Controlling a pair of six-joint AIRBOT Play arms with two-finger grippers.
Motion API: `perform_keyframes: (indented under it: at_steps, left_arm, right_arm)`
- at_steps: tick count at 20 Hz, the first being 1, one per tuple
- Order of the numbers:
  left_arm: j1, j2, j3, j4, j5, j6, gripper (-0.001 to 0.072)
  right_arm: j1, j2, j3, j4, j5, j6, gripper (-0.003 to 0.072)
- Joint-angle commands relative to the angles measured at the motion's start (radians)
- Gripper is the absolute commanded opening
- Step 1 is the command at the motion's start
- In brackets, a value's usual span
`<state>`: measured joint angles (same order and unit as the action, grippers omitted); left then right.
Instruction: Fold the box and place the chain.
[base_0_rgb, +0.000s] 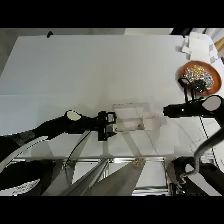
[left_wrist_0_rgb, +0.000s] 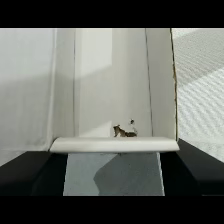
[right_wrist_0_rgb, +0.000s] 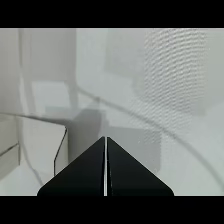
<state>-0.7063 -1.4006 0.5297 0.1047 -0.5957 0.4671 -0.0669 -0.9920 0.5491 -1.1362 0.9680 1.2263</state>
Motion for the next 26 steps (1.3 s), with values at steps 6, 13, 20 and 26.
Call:
perform_keyframes:
  at_steps: [6,13,20,26]
  left_arm:
    - [0.0,0.0,0.0,0.0,0.0,0.0,0.015]
    - [0.0,0.001,0.0,0.0,0.0,0.0,0.015]
    - [0.0,0.001,0.0,0.0,0.0,0.0,0.015]
    - [0.0,0.001,0.0,0.0,0.0,0.0,0.015]
  right_arm:
    - [0.076,-0.103,-0.005,0.107,0.12,-0.025,0.0016]
    - [0.079,-0.103,-0.098,0.126,0.035,-0.058,0.0017]
    - [0.079,-0.064,-0.098,0.255,0.058,-0.161,0.0205]
    - [0.11,0.017,-0.098,0.303,0.07,-0.158,0.0226]
